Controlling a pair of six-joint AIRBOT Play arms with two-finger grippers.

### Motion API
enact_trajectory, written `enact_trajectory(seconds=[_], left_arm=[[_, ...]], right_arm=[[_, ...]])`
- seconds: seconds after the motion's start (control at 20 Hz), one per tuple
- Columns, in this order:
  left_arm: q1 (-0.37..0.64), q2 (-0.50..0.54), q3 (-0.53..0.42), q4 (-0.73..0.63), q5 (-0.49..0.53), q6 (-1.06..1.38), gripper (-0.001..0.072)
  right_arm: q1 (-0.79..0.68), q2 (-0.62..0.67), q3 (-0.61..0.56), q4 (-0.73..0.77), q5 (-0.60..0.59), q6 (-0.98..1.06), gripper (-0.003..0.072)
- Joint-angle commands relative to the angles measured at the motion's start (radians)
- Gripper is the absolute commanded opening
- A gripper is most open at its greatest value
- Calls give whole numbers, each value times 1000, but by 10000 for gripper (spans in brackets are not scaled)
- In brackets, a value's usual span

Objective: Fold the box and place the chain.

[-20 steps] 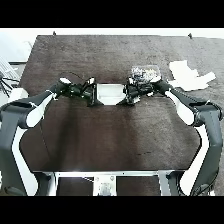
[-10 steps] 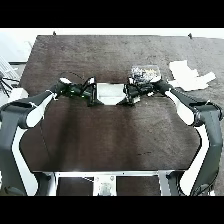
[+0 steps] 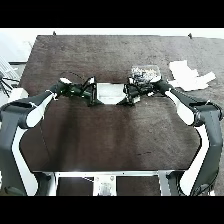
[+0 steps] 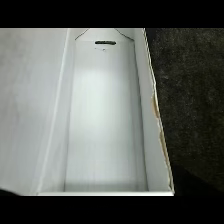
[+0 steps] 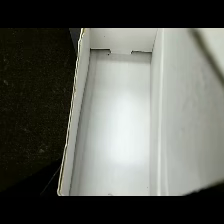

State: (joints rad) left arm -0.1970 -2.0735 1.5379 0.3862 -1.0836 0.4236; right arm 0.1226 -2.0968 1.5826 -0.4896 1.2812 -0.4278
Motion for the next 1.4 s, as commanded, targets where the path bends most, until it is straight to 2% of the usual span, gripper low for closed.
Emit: enact_trajectory(seconds=[0.0, 0.05, 0.1, 0.15, 0.2, 0.25, 0.65, 0.85, 1.0, 1.05, 1.1, 1.15, 1.2, 1.35], left_arm=[[1, 0, 1, -2, 2, 0, 350], [1, 0, 1, -2, 2, 0, 350], [1, 0, 1, -2, 2, 0, 350], [1, 0, 1, -2, 3, 0, 350], [1, 0, 1, -2, 2, 0, 349], [1, 0, 1, -2, 1, 0, 349], [1, 0, 1, -2, 2, 0, 350], [1, 0, 1, -2, 2, 0, 349], [1, 0, 1, -2, 2, 0, 350], [1, 0, 1, -2, 2, 0, 349], [1, 0, 1, -2, 2, 0, 350], [1, 0, 1, -2, 2, 0, 350], [1, 0, 1, -2, 2, 0, 349], [1, 0, 1, -2, 2, 0, 350]], right_arm=[[5, -1, -1, 0, 3, 1, 518], [5, 0, 0, 0, 2, 0, 528], [3, 1, 1, 0, 2, 0, 618], [-1, 3, 7, -9, 2, 0, 624], [-5, 7, 9, -19, 2, 0, 687], [-13, 14, 11, -32, 2, 0, 720], [-73, 115, 11, -246, 14, 195, 720], [-163, 216, 11, -238, 23, 281, 720], [-176, 242, 8, -78, 118, 320, 720], [-162, 242, -5, 11, 143, 320, 658], [-143, 242, -20, 67, 149, 320, 470], [-120, 242, -33, 95, 149, 319, 115], [-97, 241, -42, 97, 136, 313, 12], [-24, 241, -60, 93, 19, 317, 9]])
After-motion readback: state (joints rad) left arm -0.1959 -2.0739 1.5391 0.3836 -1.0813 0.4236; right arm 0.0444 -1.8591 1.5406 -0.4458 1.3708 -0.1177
